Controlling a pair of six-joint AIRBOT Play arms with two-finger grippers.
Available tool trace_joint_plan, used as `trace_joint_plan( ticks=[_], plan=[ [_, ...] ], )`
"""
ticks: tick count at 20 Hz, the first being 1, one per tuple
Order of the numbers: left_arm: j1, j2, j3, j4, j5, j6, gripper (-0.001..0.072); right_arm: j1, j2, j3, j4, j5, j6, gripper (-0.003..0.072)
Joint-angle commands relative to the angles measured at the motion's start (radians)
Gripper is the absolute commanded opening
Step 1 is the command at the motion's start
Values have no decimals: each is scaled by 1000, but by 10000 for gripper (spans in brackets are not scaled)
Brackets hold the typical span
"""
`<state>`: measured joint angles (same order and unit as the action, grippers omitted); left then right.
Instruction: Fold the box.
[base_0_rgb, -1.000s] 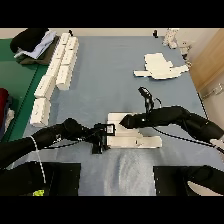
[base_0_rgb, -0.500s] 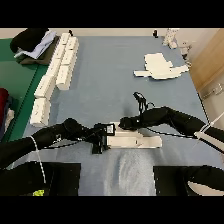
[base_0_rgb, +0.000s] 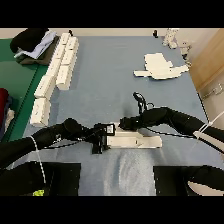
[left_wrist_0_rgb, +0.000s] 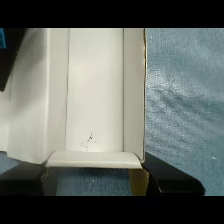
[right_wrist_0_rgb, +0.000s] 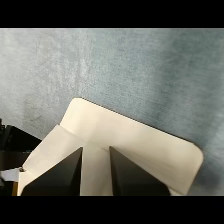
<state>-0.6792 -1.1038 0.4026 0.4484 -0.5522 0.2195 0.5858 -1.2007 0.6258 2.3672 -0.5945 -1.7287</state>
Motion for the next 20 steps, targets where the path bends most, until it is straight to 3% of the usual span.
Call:
trace_joint_plan(
  ticks=[1,7,11,15,17,20],
  plan=[
    [0,0,0,0,0,1,455,-1,22,3,-5,-4,-1,267],
    [0,0,0,0,0,0,455,-45,289,39,-138,-90,-2,268],
    [0,0,0,0,0,0,455,-43,477,31,-330,-330,-53,267],
    [0,0,0,0,0,0,455,-42,576,-13,-357,-563,-291,282],
    [0,0,0,0,0,0,455,-42,585,-42,-422,-581,-375,490],
    [0,0,0,0,0,1,455,-43,567,-88,-486,-537,-617,675]
  ],
)
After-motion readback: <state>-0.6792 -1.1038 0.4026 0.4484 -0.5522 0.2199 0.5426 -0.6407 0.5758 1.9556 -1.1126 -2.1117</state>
